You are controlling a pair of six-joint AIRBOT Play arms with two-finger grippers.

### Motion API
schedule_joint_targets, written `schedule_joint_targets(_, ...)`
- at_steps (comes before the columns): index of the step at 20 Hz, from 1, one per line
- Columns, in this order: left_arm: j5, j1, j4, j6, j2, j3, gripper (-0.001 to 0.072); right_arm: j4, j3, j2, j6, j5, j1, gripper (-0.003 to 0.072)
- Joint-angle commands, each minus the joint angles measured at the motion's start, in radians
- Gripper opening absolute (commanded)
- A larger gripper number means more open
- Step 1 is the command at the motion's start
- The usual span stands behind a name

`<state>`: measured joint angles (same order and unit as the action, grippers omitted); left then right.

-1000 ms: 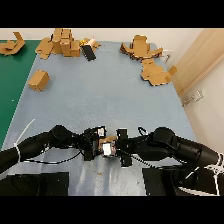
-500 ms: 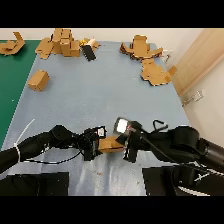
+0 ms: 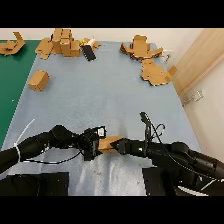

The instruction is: Fold the box.

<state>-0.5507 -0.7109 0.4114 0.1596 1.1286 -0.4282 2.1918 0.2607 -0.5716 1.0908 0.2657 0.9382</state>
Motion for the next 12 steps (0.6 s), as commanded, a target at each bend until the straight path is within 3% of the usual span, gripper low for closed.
schedule_joint_targets(1, 0.001, 0.0, 0.0, 0.0, 0.0, -0.001, 0.0439, 0.064, -0.074, -0.016, -0.104, -0.255, 0.016, 0.0002)
schedule_joint_targets(6, 0.0, 0.0, 0.0, 0.0, 0.0, -0.001, 0.0439, 0.057, -0.074, -0.096, -0.108, -0.22, 0.018, 0.0002)
schedule_joint_targets(12, 0.0, 0.0, 0.0, 0.0, 0.0, -0.001, 0.0439, 0.052, -0.074, -0.103, -0.112, -0.152, 0.018, 0.0002)
